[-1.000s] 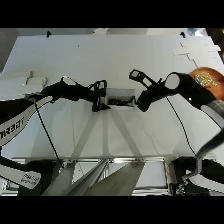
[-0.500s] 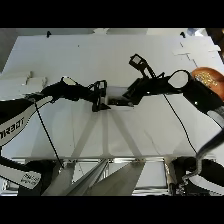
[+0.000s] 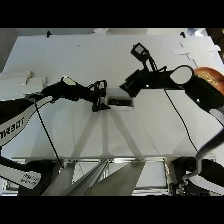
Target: Fold the box and place the chain.
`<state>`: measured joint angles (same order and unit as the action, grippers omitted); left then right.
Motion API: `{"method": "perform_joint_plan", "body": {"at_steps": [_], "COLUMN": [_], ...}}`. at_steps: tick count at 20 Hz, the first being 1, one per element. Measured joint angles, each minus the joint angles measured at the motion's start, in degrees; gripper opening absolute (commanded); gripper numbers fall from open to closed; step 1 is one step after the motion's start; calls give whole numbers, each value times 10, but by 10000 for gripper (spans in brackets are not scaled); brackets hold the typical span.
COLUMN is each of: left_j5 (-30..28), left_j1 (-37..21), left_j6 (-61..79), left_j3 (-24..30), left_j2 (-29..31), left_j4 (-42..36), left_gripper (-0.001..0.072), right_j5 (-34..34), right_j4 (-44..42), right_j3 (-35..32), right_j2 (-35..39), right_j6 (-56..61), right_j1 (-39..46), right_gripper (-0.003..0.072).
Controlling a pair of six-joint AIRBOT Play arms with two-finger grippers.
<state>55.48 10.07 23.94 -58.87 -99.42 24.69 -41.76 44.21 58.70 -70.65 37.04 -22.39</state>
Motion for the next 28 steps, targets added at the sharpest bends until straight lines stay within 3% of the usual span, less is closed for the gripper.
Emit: {"method": "perform_joint_plan", "body": {"at_steps": [8,14,19,25,28], "left_j5": [0,0,0,0,0], "left_j1": [0,0,0,0,0], "left_j6": [0,0,0,0,0], "left_j3": [0,0,0,0,0], "left_j2": [0,0,0,0,0], "left_j4": [0,0,0,0,0], "left_gripper": [328,328,328,328,328], "right_j5": [32,-75,-159,-162,-150], "right_j4": [-38,-106,-124,-116,-101], "right_j3": [30,32,33,33,33], "right_j2": [-71,-147,-167,-171,-172], "right_j6": [3,-41,-132,-262,-291], "right_j1": [48,73,76,59,45], "right_gripper": [391,390,418,424,487]}}
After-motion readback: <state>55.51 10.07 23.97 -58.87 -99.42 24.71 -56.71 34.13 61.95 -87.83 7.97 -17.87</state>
